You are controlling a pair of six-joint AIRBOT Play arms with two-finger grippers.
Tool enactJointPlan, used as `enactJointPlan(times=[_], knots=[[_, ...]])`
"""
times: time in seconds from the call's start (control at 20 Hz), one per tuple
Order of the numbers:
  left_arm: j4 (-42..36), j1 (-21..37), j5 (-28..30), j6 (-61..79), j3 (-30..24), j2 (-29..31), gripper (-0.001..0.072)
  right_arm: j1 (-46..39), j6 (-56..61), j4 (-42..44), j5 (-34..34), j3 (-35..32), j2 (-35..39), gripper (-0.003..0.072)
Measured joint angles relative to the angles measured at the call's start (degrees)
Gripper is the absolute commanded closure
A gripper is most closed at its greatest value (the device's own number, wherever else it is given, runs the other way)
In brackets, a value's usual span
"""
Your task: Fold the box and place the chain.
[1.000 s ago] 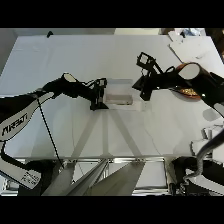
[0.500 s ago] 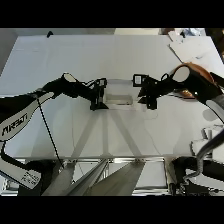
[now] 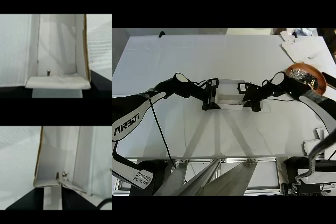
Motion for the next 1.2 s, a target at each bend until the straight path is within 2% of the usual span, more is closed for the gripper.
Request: enactJointPlan(times=[0.2, 0.25, 0.35, 0.4, 0.45, 0.5, 0.55, 0.6, 0.9, 1.2], knots=[[0.04, 0.02, 0.0, 0.02, 0.0, 0.0, 0.0388, 1.25, -0.63, 1.31, -2.73, 0.0, -0.9, 0.0547], [0.04, 0.02, 0.0, 0.02, 0.0, 0.0, 0.0388, 1.44, -0.61, 1.9, -3.5, 0.0, -1.03, 0.0495], [0.04, 0.02, 0.0, 0.02, 0.0, 0.0, 0.0388, 1.68, -0.59, 3.3, -4.13, 0.0, -1.14, 0.0235], [0.0, 0.02, 0.0, -0.07, 0.0, 0.0, 0.0388, 1.77, -0.33, 3.91, -4.22, 0.0, -1.16, 0.0201], [0.02, 0.02, 0.02, -0.02, 0.0, 0.0, 0.0388, 1.81, -0.28, 4.31, -4.35, 0.0, -1.18, 0.0208], [0.0, 0.02, 0.09, -0.02, 0.0, 0.0, 0.0388, 1.84, -0.28, 4.61, -4.63, 0.0, -1.2, 0.027], [0.02, 0.02, 0.11, 0.0, 0.0, 0.0, 0.0388, 1.88, -0.26, 4.9, -4.85, -0.02, -1.2, 0.043], [0.0, 0.02, 0.11, -0.02, 0.0, 0.0, 0.0388, 1.9, -0.26, 5.42, -5.35, 0.0, -1.2, 0.0688], [-0.02, 0.02, 0.13, -0.04, 0.0, 0.0, 0.0388, 1.92, 3.93, 4.66, -4.15, 0.0, 2.05, 0.0677], [-0.02, 0.02, 0.07, -0.02, 0.0, 0.0, 0.0388, 1.66, 17.31, 0.13, -2.89, 0.0, 14.45, 0.0677]])
